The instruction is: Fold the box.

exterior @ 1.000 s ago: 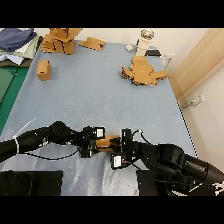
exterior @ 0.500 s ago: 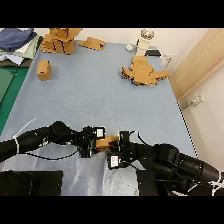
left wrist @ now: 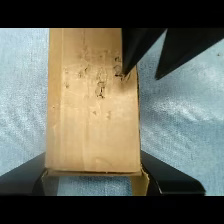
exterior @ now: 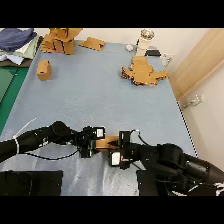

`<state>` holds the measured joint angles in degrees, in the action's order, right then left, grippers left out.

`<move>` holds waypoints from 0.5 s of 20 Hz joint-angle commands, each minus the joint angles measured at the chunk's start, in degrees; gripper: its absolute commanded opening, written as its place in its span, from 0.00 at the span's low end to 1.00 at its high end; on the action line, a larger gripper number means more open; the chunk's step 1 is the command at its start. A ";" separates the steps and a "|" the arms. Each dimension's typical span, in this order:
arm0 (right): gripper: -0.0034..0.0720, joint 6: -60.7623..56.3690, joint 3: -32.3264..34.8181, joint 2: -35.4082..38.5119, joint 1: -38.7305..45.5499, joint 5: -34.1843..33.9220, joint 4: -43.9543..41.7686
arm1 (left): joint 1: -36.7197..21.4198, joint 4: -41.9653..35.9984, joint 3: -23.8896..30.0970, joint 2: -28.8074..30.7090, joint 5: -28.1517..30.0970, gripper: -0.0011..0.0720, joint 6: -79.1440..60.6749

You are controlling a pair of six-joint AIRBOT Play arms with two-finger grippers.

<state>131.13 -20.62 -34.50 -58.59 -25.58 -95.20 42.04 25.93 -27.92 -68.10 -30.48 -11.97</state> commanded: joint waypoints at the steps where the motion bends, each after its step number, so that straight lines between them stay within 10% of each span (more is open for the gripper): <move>1: 0.31 -23.69 -4.46 6.84 0.11 -5.66 -0.22 | 0.02 0.00 0.02 -0.02 0.02 0.70 -0.02; 3: 0.25 -49.92 -4.37 10.91 0.87 -10.12 -0.31 | 0.02 0.00 0.02 -0.02 0.04 0.70 0.00; 4: 0.05 -62.64 -3.39 11.85 1.03 -12.46 -0.24 | 0.02 0.00 0.02 -0.02 0.04 0.70 -0.02; 6: 0.05 -85.61 1.36 12.94 1.11 -11.89 -1.05 | 0.02 0.00 0.02 -0.02 0.00 0.70 0.00; 10: 0.05 -95.73 14.64 12.66 -0.02 17.62 -14.08 | 0.02 0.00 0.02 -0.02 0.02 0.70 0.00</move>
<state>51.55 -13.13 -22.26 -57.95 -25.41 -100.95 42.04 25.93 -27.92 -68.10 -30.48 -11.97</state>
